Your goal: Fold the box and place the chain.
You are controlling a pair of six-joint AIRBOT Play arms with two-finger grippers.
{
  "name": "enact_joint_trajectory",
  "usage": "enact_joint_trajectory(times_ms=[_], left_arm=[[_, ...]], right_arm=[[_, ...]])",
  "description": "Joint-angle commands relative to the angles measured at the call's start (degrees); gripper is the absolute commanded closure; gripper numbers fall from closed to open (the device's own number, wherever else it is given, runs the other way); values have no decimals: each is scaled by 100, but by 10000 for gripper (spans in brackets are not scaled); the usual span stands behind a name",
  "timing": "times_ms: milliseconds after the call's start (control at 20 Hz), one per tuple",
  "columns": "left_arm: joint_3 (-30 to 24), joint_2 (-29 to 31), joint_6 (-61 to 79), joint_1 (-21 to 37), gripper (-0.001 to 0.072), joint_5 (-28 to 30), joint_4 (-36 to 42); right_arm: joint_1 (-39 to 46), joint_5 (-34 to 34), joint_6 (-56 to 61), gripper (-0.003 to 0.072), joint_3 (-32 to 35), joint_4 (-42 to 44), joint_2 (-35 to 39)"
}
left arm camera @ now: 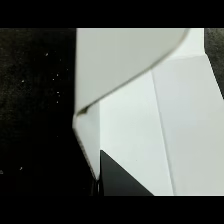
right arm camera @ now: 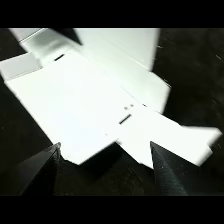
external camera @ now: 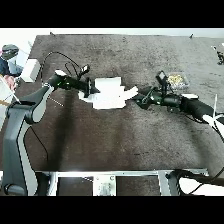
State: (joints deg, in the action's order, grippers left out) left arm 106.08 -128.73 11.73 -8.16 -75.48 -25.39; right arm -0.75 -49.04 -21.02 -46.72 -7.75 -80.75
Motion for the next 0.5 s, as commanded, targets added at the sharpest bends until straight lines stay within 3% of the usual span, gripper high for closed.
enact_joint_trajectory(times_ms=[0,450], left_arm=[[-2,-4,-11,0,696,-33,31],[-2,-4,-11,0,697,-7,37]], right_arm=[[-573,278,-278,41,-407,-1137,-28],[-1434,321,-120,41,-1097,-2761,-896]])
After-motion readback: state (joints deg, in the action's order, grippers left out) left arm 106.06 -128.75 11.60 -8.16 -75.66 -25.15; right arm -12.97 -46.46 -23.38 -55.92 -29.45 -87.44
